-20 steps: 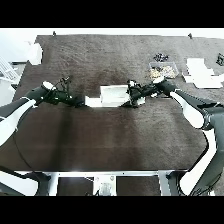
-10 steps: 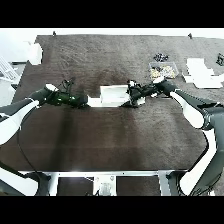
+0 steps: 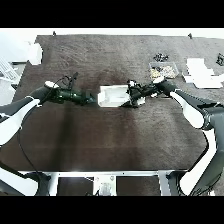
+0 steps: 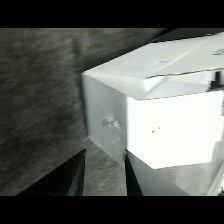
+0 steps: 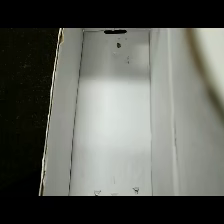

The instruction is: Fold the box and place the chain.

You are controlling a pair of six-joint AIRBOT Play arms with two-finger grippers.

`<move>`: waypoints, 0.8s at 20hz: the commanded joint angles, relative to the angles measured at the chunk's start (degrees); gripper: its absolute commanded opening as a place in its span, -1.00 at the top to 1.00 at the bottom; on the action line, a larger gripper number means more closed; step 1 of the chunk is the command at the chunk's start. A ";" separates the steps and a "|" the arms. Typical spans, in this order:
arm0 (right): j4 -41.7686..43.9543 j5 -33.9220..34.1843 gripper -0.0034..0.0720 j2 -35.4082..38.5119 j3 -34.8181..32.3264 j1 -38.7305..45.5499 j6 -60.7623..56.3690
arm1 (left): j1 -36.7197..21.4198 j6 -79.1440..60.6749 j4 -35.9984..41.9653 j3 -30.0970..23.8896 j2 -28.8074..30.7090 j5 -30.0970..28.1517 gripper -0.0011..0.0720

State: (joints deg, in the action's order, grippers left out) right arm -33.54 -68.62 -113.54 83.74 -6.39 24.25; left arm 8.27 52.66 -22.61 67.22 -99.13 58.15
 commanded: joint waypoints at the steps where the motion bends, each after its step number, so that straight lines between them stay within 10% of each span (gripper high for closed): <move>1: 0.02 -0.02 -0.66 0.02 0.00 0.00 -0.02 | 0.04 -0.20 2.21 0.94 0.09 2.10 0.18; 16: 0.02 -0.02 -0.66 0.02 0.00 0.00 -0.02 | 2.80 0.96 3.34 1.88 0.09 2.05 -0.11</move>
State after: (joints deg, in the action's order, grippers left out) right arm -33.54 -68.64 -113.54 83.74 -6.39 24.25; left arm 9.67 52.90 -19.38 68.49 -99.09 61.01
